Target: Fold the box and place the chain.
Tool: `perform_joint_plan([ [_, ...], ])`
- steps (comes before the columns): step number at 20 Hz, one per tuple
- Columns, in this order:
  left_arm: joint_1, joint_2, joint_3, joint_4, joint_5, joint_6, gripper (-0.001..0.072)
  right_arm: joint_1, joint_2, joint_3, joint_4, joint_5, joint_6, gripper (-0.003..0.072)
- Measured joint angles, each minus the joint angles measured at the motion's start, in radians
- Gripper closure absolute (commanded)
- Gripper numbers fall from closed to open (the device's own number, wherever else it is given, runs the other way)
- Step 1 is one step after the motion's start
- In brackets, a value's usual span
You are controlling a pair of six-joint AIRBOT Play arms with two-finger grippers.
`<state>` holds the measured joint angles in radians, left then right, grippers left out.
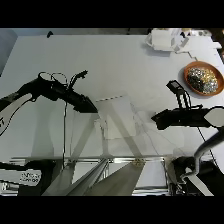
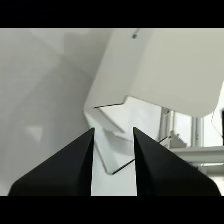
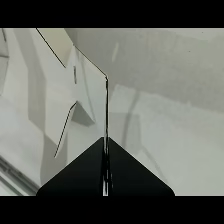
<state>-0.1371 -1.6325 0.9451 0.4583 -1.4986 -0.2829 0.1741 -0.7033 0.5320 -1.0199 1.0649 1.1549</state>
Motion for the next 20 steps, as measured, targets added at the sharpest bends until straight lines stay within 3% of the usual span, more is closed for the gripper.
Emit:
perform_joint_plan([
  [3,0.0,0.013,-0.051,-0.073,0.025,0.058,0.0451,0.0,0.0,0.0,0.0,0.0,0.0,0.0667],
  [5,0.0,0.026,-0.066,-0.093,0.076,0.076,0.0353,0.0,0.0,0.0,0.0,0.0,0.0,0.0667],
  [7,0.0,0.035,-0.074,-0.092,0.138,0.085,0.0333,0.0,0.0,0.0,0.0,0.0,0.0,0.0667],
  [10,0.0,0.042,-0.08,-0.057,0.209,0.089,0.0194,0.0,0.0,0.0,0.0,0.0,0.0,0.0667],
  [20,-0.114,0.045,-0.081,-0.107,0.298,0.191,0.0196,0.0,0.0,0.0,0.0,-0.001,0.0,0.0666],
])
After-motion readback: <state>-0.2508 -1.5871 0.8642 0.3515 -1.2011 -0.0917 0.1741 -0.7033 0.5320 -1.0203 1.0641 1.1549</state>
